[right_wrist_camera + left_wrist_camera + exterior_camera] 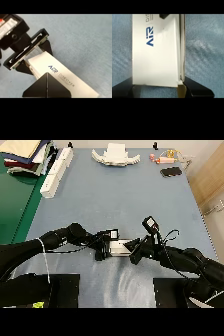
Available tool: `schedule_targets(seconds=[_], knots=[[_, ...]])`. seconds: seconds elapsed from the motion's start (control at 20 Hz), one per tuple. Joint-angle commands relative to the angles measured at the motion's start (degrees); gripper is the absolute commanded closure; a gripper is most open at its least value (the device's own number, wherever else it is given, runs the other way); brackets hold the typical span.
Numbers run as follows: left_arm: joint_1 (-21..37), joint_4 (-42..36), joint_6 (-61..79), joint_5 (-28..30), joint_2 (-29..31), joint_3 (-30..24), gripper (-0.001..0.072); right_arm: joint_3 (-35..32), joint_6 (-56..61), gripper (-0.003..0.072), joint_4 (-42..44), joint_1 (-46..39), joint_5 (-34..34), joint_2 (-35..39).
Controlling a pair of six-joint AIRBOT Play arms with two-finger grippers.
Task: Fold the box.
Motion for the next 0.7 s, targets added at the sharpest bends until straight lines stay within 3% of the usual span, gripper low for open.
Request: schedule_targets(seconds=[0.0,0.65], knots=[[0.0,0.0,0.0,0.0,0.0,0.0,0.0296,-2.5,0.9,0.0685,0.5,2.2,3.5,0.2],[0.0,0.0,0.0,0.0,0.0,0.0,0.0296,-6.3,3.0,0.0685,0.4,2.2,4.7,-2.6]])
